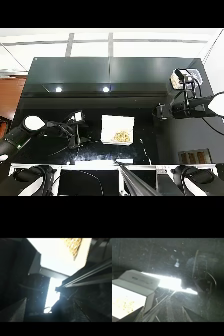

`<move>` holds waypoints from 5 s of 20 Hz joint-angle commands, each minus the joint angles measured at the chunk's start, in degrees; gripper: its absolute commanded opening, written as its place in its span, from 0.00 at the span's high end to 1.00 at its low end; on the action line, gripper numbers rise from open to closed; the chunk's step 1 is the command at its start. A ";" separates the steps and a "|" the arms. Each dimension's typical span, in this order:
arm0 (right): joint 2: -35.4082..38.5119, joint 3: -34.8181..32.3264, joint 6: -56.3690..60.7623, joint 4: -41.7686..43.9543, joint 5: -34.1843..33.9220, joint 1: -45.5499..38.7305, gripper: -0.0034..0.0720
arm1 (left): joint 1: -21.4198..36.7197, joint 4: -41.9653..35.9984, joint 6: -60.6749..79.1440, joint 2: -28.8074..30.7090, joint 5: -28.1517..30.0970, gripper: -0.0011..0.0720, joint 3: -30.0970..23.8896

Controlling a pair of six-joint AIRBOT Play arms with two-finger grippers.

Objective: Fold the box and place the chain.

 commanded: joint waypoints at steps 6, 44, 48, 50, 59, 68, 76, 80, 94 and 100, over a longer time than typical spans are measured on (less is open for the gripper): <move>0.04 0.02 1.07 0.00 0.02 -0.02 0.22 | -4.35 -9.03 18.43 -7.02 1.27 0.00 0.04; 0.04 0.02 1.01 1.97 -2.10 -0.02 0.22 | -13.07 -14.10 16.44 -12.39 9.53 0.01 2.23; 0.04 0.02 1.01 1.97 -2.08 -0.02 0.22 | -14.60 -14.05 16.31 -14.71 9.18 0.01 4.46; 0.04 0.02 1.01 1.97 -2.05 -0.02 0.23 | -15.02 -13.97 16.15 -16.22 8.20 0.01 6.03; 0.02 0.02 -0.11 1.03 -2.12 0.00 0.19 | -15.08 -11.69 14.69 -16.57 8.26 0.13 6.38; -9.29 -0.11 -15.12 11.63 -11.39 0.94 0.00 | -15.10 -11.50 14.69 -16.57 8.24 0.52 6.38; -15.37 -0.11 -38.75 25.44 0.02 0.94 0.00 | -15.10 -11.50 14.69 -16.57 8.24 0.52 6.38; -15.34 -0.15 -38.71 25.66 9.11 1.73 0.00 | -15.08 -11.50 14.69 -16.57 8.24 0.52 6.38; -5.20 -11.10 -41.57 10.93 -12.76 17.64 0.04 | -15.08 -11.50 14.69 -16.57 8.22 0.52 6.38; -5.11 -8.66 -50.69 11.19 -7.15 17.64 0.04 | -15.08 -11.50 14.69 -16.57 8.22 0.52 6.38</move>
